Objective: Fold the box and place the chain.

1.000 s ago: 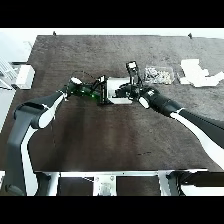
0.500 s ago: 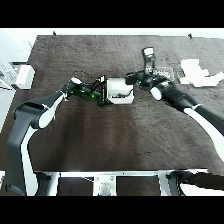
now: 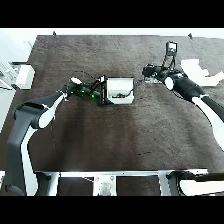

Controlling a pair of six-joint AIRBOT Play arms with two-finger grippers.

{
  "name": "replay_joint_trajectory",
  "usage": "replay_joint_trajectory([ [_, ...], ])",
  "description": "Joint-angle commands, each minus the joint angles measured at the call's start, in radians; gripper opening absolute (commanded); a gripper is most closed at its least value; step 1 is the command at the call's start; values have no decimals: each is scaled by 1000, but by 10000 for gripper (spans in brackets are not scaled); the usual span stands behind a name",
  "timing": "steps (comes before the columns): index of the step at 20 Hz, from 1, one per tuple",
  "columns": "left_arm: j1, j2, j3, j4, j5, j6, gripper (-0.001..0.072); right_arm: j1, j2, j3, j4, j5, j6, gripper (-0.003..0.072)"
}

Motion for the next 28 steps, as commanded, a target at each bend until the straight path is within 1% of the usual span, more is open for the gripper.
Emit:
replay_joint_trajectory([
  [1,0,1,0,0,1,0,530,7,-111,110,64,115,5,436],
  [2,0,1,0,0,1,0,530,13,-140,136,65,161,-6,436],
  [4,0,1,0,0,1,0,530,24,-185,178,90,211,-6,437],
  [6,0,1,0,0,1,0,530,24,-235,235,181,261,-35,438],
  [8,0,1,0,0,1,0,530,24,-291,307,261,344,-101,437],
  [11,0,1,0,0,0,0,530,24,-342,373,302,404,-106,433],
  [12,0,1,0,0,1,0,530,27,-353,388,302,420,-106,403],
  [13,0,1,0,0,0,0,530,29,-361,399,301,434,-106,381],
  [21,0,1,0,0,0,0,530,15,-367,414,282,542,-85,381],
  [28,0,1,0,0,0,0,530,19,-368,415,287,533,-42,372],
])
